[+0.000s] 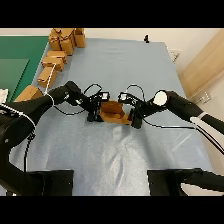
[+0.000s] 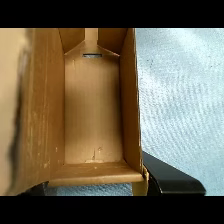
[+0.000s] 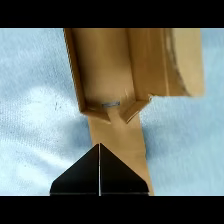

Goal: Fold the box.

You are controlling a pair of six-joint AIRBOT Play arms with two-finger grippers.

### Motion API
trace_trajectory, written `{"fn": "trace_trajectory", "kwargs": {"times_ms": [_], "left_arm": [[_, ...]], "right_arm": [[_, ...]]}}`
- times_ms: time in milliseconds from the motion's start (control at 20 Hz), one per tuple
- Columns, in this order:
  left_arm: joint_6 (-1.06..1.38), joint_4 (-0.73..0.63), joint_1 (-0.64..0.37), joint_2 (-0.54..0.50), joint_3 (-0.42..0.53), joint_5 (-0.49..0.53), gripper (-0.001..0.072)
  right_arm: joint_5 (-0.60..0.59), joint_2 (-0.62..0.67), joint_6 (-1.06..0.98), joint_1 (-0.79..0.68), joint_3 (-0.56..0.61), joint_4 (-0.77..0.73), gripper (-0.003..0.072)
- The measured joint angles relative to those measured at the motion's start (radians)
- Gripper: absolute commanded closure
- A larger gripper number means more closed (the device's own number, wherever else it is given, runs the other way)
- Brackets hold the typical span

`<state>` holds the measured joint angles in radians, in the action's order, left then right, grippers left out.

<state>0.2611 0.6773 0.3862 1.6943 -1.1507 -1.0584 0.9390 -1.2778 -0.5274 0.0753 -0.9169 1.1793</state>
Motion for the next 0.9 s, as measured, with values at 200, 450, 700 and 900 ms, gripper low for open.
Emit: {"fn": "trace_trajectory", "kwargs": {"times_ms": [200, 450, 700, 900], "left_arm": [[-0.001, 0.000, 0.000, 0.000, 0.000, 0.000, 0.0293], [-0.001, 0.000, 0.000, 0.000, 0.000, 0.000, 0.0293], [-0.002, 0.000, 0.000, 0.000, 0.000, 0.000, 0.0293], [-0.002, -0.001, 0.000, 0.000, 0.000, -0.003, 0.0293]], "right_arm": [[-0.028, 0.073, -0.030, 0.000, 0.000, -0.084, 0.0682], [-0.180, 0.050, 0.150, 0.000, -0.001, -0.402, 0.0681], [-0.331, 0.000, 0.256, 0.004, -0.002, -0.552, 0.0682], [-0.422, -0.033, 0.288, 0.000, -0.002, -0.591, 0.0681]]}}
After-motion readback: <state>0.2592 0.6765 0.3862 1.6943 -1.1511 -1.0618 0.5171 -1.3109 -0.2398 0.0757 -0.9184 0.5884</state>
